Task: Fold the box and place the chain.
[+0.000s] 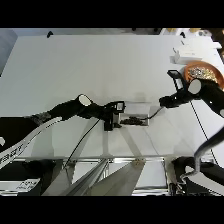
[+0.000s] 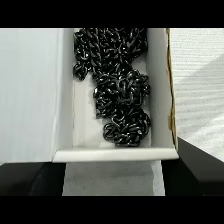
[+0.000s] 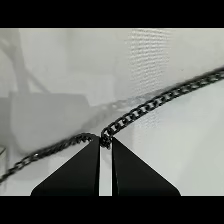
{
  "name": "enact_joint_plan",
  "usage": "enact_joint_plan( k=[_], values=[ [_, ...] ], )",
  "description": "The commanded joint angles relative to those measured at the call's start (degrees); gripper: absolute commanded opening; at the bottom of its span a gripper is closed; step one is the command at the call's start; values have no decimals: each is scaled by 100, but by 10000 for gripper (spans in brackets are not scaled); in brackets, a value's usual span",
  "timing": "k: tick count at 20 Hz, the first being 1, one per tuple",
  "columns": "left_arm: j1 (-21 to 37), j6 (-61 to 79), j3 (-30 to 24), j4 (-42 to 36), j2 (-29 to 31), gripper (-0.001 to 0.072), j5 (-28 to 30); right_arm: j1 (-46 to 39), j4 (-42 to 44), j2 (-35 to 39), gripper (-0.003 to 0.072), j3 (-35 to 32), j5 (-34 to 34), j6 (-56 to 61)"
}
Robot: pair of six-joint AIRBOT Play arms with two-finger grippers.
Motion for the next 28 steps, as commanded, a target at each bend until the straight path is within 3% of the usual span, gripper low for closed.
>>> enact_joint_plan(
  k=[1,7,10,13,15,16,28],
  values=[
    [7,2,2,2,4,276,0,7,308,997,16,0,195,-109],
    [7,2,2,2,4,276,2,7,1810,3161,16,-4,1311,-1132],
    [7,2,2,0,4,276,0,7,2297,4048,17,-17,1364,-1139],
    [7,2,2,2,4,276,0,7,3783,4505,17,-17,1469,-1606],
    [7,2,2,2,4,276,0,7,4719,4564,17,-17,1401,-1950],
    [7,2,2,2,4,276,0,7,4791,4546,17,-17,1305,-2013],
    [7,2,2,0,4,276,2,184,4492,3036,17,-625,1056,-2750]
  ],
)
